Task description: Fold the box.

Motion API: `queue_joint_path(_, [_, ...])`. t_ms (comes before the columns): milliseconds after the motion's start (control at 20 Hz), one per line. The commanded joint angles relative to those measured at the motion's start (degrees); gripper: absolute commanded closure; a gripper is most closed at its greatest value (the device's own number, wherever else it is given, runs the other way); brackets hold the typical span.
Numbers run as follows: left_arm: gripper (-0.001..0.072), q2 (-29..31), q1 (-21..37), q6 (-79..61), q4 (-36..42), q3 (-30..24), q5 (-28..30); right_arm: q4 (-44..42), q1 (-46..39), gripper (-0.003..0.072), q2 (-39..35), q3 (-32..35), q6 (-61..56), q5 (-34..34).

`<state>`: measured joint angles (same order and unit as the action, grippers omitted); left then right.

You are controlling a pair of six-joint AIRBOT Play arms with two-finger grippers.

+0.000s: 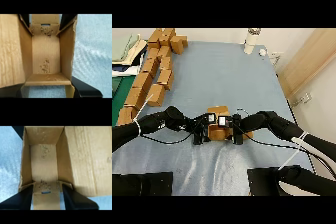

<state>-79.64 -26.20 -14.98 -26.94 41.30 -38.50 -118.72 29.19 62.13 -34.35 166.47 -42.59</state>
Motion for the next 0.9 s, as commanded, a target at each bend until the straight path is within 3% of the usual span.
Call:
queue_joint_path(0, [0.0306, -0.02, -0.02, 0.00, 0.00, 0.02, -0.02, 0.07, 0.20, 0.0170, -0.04, 0.02, -0.63, -0.15])
queue_joint_path(150, [0.0306, -0.02, 0.00, 0.00, 0.00, 0.02, -0.04, 6.97, 0.09, 0.0484, -3.15, -0.09, -9.03, -0.17])
queue_joint_path(200, [0.0306, -0.02, -0.02, 0.00, 0.00, 0.02, -0.02, 13.07, 0.11, 0.0611, -5.01, -0.11, -16.68, -0.24])
queue_joint_path(250, [0.0306, -0.02, -0.02, 0.00, 0.00, 0.02, -0.02, 19.69, 0.09, 0.0680, -6.95, -0.11, -26.64, -0.37])
queue_joint_path(400, [0.0306, -0.02, 0.00, 0.00, 0.00, 0.02, -0.02, 47.93, -0.33, 0.0680, -13.05, -0.11, -63.32, -3.04])
queue_joint_path(500, [0.0306, -0.02, 0.00, 0.00, 0.00, 0.02, -0.02, 58.45, -3.82, 0.0680, -15.13, -0.20, -85.64, -8.74])
queue_joint_path(550, [0.0306, -0.02, 0.00, 0.00, 0.00, 0.02, -0.02, 57.24, -6.84, 0.0681, -14.99, -0.28, -91.30, -12.48])
queue_joint_path(650, [0.0306, -0.02, 0.00, 0.00, -0.02, 0.02, -0.02, 44.50, -14.10, 0.0680, -12.98, 0.11, -92.89, -17.79])
queue_joint_path(750, [0.0306, -0.02, -0.02, 0.00, 0.00, 0.02, -0.04, 29.29, -18.45, 0.0681, -10.03, 2.19, -87.08, -17.53])
queue_joint_path(850, [0.0306, -0.02, 0.00, 0.00, 0.00, 0.02, -0.02, 20.44, -18.75, 0.0681, -6.86, 4.02, -81.90, -14.60])
